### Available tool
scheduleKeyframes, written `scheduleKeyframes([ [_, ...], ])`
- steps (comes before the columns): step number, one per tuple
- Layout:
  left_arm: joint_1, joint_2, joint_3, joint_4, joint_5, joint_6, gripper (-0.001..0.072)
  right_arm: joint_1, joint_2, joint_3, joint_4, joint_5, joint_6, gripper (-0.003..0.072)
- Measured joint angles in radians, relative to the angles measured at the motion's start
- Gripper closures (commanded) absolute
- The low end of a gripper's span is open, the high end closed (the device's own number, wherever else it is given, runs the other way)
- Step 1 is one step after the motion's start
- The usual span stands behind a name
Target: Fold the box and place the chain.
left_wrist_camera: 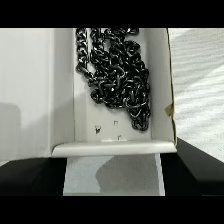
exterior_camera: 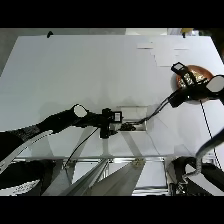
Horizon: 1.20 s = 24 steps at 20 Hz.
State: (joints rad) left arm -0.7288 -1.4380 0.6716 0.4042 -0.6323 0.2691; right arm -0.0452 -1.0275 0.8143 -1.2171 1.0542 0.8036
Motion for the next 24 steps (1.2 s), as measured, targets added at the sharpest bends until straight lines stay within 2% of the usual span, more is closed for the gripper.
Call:
scheduleKeyframes([
  [6,0.0,0.0,0.0,0.0,0.0,0.0,0.0576,0.084,0.241,-0.008,0.195,0.156,0.0,0.0674],
  [12,0.0,0.0,0.0,0.0,0.0,0.0,0.0576,0.141,0.408,-0.01,0.414,0.206,0.0,0.0674],
  [18,0.0,0.0,0.0,0.0,0.0,0.0,0.0576,0.151,0.452,-0.011,0.588,0.216,-0.029,0.0674],
  [24,0.0,0.0,0.0,0.0,0.0,0.0,0.0576,0.155,0.433,-0.011,0.651,0.191,-0.067,0.0674],
])
